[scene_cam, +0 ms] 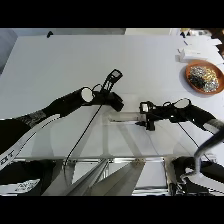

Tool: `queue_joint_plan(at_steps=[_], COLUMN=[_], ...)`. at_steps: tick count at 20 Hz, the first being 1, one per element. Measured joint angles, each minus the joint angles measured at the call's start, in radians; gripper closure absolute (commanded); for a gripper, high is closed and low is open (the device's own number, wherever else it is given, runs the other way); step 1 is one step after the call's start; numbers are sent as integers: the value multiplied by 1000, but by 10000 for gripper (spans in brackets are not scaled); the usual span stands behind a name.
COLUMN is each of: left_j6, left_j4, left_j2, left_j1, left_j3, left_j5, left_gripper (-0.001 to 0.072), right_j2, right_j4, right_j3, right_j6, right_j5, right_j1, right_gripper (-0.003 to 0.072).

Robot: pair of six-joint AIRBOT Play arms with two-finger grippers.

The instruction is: Fold the box and place the chain.

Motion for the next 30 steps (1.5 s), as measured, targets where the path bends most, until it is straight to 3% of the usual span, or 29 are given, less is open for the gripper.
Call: queue_joint_plan(at_steps=[4,11,15,19,26,30], left_j6=[-10,-9,98,253,492,590], left_j4=[80,462,568,587,486,434], left_j2=[47,214,237,206,118,90], left_j1=[0,16,35,55,69,71], left_j3=[0,0,-10,-23,-29,-29], left_j5=[-72,-320,-418,-457,-473,-434], left_gripper=[706,702,700,552,558,558], right_j2=[0,0,0,0,0,0], right_j4=[-2,-4,-3,-2,-2,-2], right_j3=[0,0,0,0,0,0], right_j6=[-2,-2,-2,-2,-2,-2], right_j5=[-1,-2,-1,-1,0,0], right_j1=[0,0,0,0,0,0], right_gripper=[289,289,289,289,289,289])
